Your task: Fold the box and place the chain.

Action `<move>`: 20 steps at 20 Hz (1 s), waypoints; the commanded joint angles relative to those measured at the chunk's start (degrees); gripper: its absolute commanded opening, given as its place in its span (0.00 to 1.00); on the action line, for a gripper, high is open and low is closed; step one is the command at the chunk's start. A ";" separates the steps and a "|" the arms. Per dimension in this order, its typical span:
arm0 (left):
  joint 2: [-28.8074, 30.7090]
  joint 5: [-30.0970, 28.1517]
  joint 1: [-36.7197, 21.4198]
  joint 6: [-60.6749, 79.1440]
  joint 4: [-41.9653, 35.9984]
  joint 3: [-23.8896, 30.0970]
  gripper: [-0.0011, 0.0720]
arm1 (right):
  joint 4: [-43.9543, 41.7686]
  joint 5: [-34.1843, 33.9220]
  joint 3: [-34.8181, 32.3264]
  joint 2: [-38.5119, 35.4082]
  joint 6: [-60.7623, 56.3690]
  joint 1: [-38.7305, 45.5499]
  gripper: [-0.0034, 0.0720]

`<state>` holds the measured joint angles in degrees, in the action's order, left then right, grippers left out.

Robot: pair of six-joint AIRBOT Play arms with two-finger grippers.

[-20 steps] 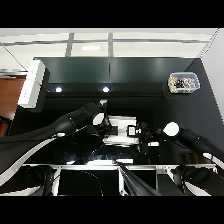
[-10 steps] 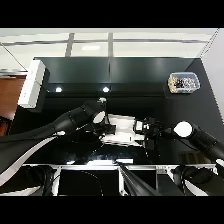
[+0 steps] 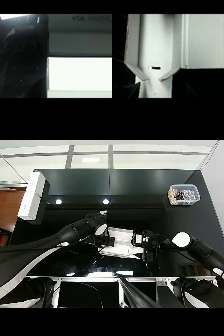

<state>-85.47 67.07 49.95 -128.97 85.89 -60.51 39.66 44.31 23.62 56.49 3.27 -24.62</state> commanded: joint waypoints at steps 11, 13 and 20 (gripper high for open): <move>-0.11 -0.59 -0.04 -0.04 -1.11 -0.07 0.05 | -4.11 -3.26 -0.37 0.22 -5.01 -3.43 0.59; -0.11 -0.61 -0.04 -0.07 -1.11 -0.07 0.05 | -4.13 -2.78 -0.44 0.22 -6.91 -3.43 0.22; -0.11 -0.83 -0.04 -0.07 -1.09 -0.07 0.05 | -10.40 -4.50 -0.46 2.27 -8.92 -4.72 0.23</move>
<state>-85.56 66.46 49.95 -129.01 84.79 -60.51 32.05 40.53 23.20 57.71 -4.62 -28.82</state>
